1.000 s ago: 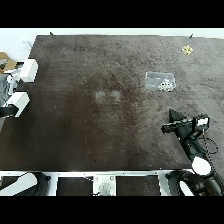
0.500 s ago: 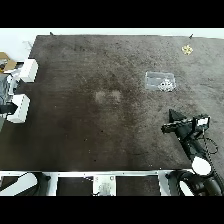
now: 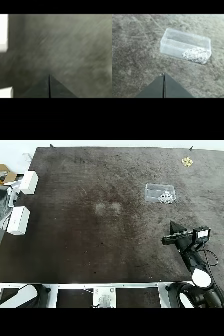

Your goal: Fold the box and place the chain.

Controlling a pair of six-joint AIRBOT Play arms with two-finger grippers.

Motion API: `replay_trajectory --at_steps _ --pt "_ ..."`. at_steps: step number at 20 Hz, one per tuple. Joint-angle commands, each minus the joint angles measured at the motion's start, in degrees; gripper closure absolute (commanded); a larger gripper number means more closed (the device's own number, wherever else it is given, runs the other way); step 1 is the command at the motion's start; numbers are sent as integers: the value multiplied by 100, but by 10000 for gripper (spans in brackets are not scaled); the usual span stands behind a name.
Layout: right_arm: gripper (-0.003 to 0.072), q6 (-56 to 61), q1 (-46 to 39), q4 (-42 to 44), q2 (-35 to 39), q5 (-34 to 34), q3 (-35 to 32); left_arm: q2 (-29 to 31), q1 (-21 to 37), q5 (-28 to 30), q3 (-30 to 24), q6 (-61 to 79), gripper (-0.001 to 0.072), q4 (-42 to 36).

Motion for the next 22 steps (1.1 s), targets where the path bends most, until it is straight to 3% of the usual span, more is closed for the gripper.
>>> replay_trajectory --at_steps 1,7,13,17,19,22 --pt "686 0 4 -2 -2 -271 -4 678 -286 393 -11 579 707 -1263" --pt "686 0 4 -2 -2 -1338 -4 2806 -1491 2385 -1209 1436 708 -1261" --pt "686 0 4 0 -2 -2863 -4 4295 -3123 4129 -2837 2061 707 -1259" --pt "686 0 4 0 -2 -4002 -4 5080 -3998 5582 -4118 1950 707 -1292" --pt "686 0 4 0 -2 -4542 -4 5268 -4299 5934 -4594 1812 707 -1292" --pt "686 0 4 0 -2 -5296 -4 5276 -4476 5989 -4929 1705 707 -1292"
